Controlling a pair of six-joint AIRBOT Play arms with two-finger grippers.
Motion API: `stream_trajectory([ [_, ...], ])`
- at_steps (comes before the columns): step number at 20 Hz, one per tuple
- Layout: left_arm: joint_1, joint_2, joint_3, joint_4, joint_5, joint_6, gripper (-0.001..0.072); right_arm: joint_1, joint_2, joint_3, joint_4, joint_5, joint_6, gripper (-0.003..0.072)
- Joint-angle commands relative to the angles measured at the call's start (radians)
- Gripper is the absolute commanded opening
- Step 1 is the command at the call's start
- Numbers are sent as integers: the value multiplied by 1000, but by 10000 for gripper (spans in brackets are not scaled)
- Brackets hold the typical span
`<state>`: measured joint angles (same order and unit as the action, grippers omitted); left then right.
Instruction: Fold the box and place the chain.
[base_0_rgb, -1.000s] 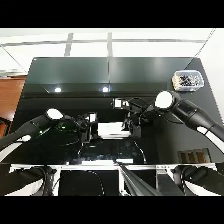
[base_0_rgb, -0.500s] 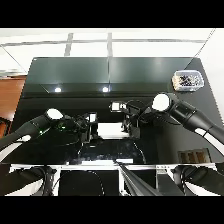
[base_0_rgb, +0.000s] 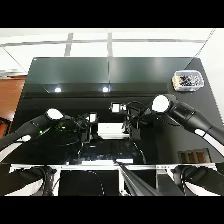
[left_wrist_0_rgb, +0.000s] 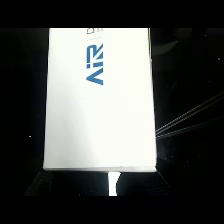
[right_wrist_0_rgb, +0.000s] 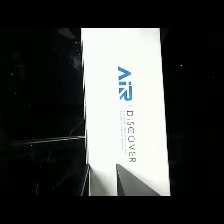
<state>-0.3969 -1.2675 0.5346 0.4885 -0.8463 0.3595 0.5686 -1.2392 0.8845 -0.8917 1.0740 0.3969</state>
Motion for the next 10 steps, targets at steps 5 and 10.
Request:
stream_trajectory([
  [5, 0, 0, 0, 0, 1, 0, 461, -8, 28, 28, 2, 87, 112, 205],
  [10, 0, 0, 0, 0, 1, 0, 460, -111, 66, 49, 32, 255, 532, 16],
])
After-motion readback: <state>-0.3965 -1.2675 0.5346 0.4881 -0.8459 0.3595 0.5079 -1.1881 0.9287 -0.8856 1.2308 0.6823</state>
